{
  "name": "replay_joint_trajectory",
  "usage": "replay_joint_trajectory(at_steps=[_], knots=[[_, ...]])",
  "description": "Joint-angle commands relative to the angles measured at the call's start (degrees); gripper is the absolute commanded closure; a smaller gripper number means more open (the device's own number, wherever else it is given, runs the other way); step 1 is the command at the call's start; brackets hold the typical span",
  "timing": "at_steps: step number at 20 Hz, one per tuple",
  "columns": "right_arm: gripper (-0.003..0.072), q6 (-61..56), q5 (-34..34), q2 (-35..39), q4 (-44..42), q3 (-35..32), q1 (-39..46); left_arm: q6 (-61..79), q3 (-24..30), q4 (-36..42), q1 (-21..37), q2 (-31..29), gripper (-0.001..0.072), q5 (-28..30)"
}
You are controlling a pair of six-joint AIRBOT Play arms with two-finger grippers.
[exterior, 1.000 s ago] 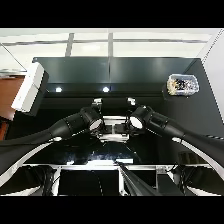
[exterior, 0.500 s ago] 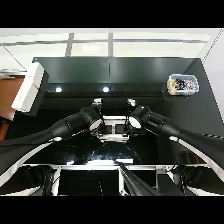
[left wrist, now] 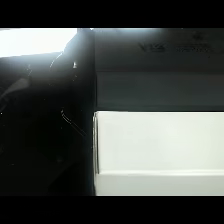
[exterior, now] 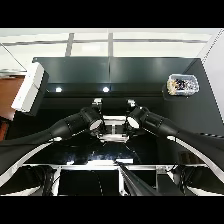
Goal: Fold the box and place the chain.
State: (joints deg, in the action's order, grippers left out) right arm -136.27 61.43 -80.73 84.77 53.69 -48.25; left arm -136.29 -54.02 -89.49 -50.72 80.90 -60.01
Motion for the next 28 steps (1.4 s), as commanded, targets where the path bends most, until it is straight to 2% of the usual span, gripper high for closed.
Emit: replay_joint_trajectory(at_steps=[1, 2, 3, 4, 5, 13, 14, 15, 16, 21, 28], knots=[[0.0568, -0.02, -0.15, -0.15, -0.02, -0.02, -0.09, 0.00, 0.02, -0.02, 0.02, 0.00, 0.0680, -0.04], [0.0568, -0.04, -0.15, -0.15, -0.09, -0.02, -0.09, 0.00, 0.02, -0.02, 0.02, 0.00, 0.0680, -0.04], [0.0627, -0.02, -0.13, -0.15, -0.09, 0.00, -0.09, 0.02, 0.02, -0.04, 0.02, 0.00, 0.0680, -0.04], [0.0626, -0.02, -0.13, -0.15, -0.07, 0.00, -0.09, 0.00, 0.02, -0.04, 0.02, 0.00, 0.0680, -0.02], [0.0659, -0.02, -0.13, -0.15, -0.09, 0.00, -0.09, 0.00, 0.02, -0.04, 0.02, 0.00, 0.0680, 0.00], [0.0655, 0.24, 0.28, -0.15, 0.17, 1.07, -0.09, 0.00, 0.02, -0.02, 0.02, 0.00, 0.0680, -0.04], [0.0649, 0.24, 0.28, -0.15, 0.44, 1.49, -0.09, 0.00, 0.02, -0.02, 0.02, 0.00, 0.0680, -0.07], [0.0506, 0.22, 0.33, -0.15, 0.96, 1.97, -0.07, 0.00, 0.02, -0.02, 0.02, 0.00, 0.0680, -0.07], [0.0462, 0.22, 0.37, -0.13, 1.16, 2.36, -0.07, 0.00, 0.02, -0.02, 0.02, 0.00, 0.0680, -0.07], [0.0441, 0.22, 3.37, -0.15, 1.81, 2.80, -0.07, 0.00, 0.02, -0.02, 0.02, 0.00, 0.0680, -0.04], [0.0442, 0.20, 3.91, -0.37, 2.29, 2.80, -0.07, 0.00, 0.02, -0.04, 0.02, 0.00, 0.0680, -0.04]])
